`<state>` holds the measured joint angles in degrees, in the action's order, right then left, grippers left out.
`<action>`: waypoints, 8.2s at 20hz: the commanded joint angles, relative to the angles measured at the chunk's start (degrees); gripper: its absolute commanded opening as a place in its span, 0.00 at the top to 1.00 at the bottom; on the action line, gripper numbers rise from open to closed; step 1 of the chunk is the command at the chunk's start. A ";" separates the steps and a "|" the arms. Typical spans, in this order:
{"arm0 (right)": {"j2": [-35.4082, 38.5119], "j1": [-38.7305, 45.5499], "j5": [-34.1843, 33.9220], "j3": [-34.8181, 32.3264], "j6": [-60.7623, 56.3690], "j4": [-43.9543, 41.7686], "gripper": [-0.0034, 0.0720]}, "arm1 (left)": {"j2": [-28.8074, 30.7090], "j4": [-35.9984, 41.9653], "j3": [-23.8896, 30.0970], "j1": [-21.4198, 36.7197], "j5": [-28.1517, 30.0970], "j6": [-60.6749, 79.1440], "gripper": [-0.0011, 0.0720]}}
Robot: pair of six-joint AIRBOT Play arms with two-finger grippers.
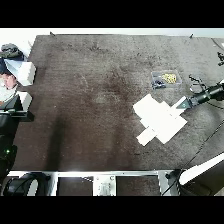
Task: Fold the box and place the chain.
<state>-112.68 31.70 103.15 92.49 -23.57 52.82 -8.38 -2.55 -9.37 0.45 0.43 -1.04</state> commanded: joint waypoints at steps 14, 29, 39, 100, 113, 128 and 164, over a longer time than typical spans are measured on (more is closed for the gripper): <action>34.40 -27.32 -53.81 -53.33 0.20 -48.26 0.94 | 0.02 0.00 0.00 0.02 0.02 0.00 0.97; 27.50 -39.78 -69.88 -45.94 2.12 -49.29 0.94 | -10.80 0.22 -9.07 0.00 -27.67 7.91 0.27; 25.94 -40.46 -69.44 -45.97 -0.57 -51.69 0.94 | -57.83 -4.42 -40.19 0.00 -49.29 -3.52 0.24; 27.80 -31.26 -61.09 -46.40 13.51 -58.16 0.64 | -110.75 -24.26 -90.51 -7.98 -83.87 -12.98 0.97; 30.58 -26.03 -60.72 -46.40 13.31 -53.88 0.65 | -110.62 -22.36 -88.98 -8.02 -74.64 19.74 0.98; 30.58 -26.03 -59.41 -46.40 17.29 -52.37 0.64 | -110.79 -21.90 -83.89 -8.02 -71.10 25.09 0.97; 24.15 -52.04 -68.28 -38.49 41.92 -17.03 0.11 | -110.73 -24.20 -83.89 -8.02 -70.90 25.09 0.97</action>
<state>-87.64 -19.31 33.47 52.95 20.21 33.41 -119.13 -26.79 -93.27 -7.64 -70.50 24.05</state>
